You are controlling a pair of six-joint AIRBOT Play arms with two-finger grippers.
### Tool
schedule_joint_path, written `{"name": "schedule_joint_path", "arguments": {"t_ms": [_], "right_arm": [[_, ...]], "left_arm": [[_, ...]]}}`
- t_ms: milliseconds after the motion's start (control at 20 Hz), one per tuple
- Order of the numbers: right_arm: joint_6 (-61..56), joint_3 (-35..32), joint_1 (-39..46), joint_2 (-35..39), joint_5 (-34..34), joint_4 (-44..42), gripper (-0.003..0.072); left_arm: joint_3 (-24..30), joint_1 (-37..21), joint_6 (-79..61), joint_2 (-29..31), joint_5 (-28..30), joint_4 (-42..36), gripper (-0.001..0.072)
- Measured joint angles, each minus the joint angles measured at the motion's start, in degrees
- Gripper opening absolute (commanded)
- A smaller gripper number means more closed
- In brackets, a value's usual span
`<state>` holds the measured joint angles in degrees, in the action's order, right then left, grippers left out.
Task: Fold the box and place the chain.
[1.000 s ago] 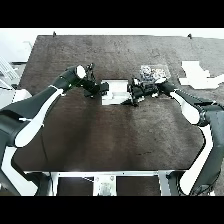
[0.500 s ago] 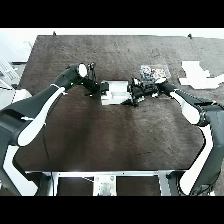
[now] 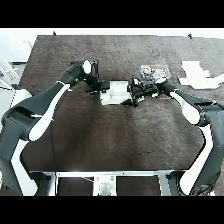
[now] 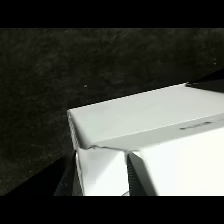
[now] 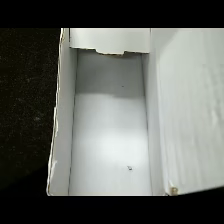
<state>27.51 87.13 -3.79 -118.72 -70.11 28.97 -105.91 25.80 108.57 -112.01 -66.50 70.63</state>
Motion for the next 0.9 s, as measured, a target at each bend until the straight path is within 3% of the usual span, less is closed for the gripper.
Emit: {"name": "schedule_joint_path", "arguments": {"t_ms": [500,900], "right_arm": [[0.00,0.00,0.00,0.00,0.02,0.00,0.0435],[0.00,0.00,0.00,0.00,0.02,0.00,0.0435]], "left_arm": [[-4.94,0.72,2.12,-4.20,-5.22,0.76,0.0379],[-5.81,0.81,3.06,-4.92,-7.08,3.58,0.0379]]}}
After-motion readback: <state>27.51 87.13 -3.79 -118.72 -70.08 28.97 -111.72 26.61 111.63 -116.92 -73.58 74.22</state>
